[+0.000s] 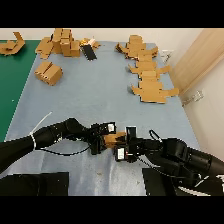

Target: Fold the box.

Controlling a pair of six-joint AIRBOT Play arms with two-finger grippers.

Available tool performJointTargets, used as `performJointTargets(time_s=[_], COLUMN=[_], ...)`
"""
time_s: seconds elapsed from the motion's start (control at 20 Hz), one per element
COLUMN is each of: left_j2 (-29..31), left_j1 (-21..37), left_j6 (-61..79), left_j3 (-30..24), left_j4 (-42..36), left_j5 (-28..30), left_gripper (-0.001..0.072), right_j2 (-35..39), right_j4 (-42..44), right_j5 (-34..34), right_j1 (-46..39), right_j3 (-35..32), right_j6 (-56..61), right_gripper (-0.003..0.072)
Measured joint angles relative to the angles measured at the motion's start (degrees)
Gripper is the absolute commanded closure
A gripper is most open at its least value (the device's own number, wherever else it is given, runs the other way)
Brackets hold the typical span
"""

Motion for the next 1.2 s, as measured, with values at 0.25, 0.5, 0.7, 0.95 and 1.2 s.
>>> performJointTargets(time_s=[0.25,0.5,0.7,0.95,1.2], left_j2=[0.0,0.0,0.0,0.0,0.0], left_j1=[0.0,0.0,0.0,0.0,0.0], left_j6=[0.0,0.0,0.0,0.0,0.0], left_j3=[0.0,0.0,0.0,0.0,0.0], left_j4=[0.0,0.0,0.0,0.0,0.0], left_j5=[0.0,0.0,0.0,0.0,0.0], left_gripper=[0.0300,0.0300,0.0300,0.0300,0.0300], right_j2=[-0.3,-0.4,-0.4,-0.1,1.2], right_j4=[0.6,1.0,1.1,1.0,0.8], right_j5=[0.0,-0.2,-0.3,-1.0,-0.7], right_j1=[0.0,0.0,0.0,0.0,0.0], right_j3=[0.0,0.0,0.0,0.2,0.4], right_j6=[0.0,0.0,1.0,1.8,1.9], right_gripper=[0.0479,0.0479,0.0478,0.0438,0.0340])
